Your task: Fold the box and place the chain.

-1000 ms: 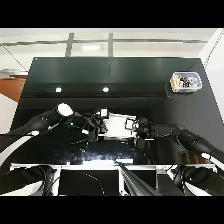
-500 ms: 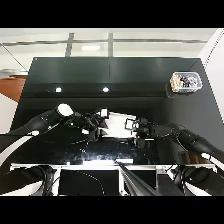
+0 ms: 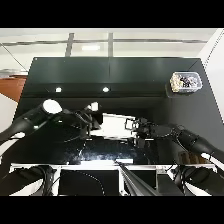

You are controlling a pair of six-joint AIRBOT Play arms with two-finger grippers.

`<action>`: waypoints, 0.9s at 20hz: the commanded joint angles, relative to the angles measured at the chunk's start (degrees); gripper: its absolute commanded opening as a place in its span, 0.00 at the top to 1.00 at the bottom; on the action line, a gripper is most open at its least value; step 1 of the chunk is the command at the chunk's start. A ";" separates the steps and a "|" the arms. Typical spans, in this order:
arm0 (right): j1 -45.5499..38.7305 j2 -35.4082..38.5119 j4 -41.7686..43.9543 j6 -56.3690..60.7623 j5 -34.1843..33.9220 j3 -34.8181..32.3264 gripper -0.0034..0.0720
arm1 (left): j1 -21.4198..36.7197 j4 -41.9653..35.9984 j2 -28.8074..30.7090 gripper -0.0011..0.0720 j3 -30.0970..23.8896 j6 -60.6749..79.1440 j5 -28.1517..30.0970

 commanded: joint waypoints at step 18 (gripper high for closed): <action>0.04 -0.04 -0.02 0.00 -0.02 -0.02 0.51 | 19.69 -9.44 -15.23 0.95 -7.10 -49.77 -7.85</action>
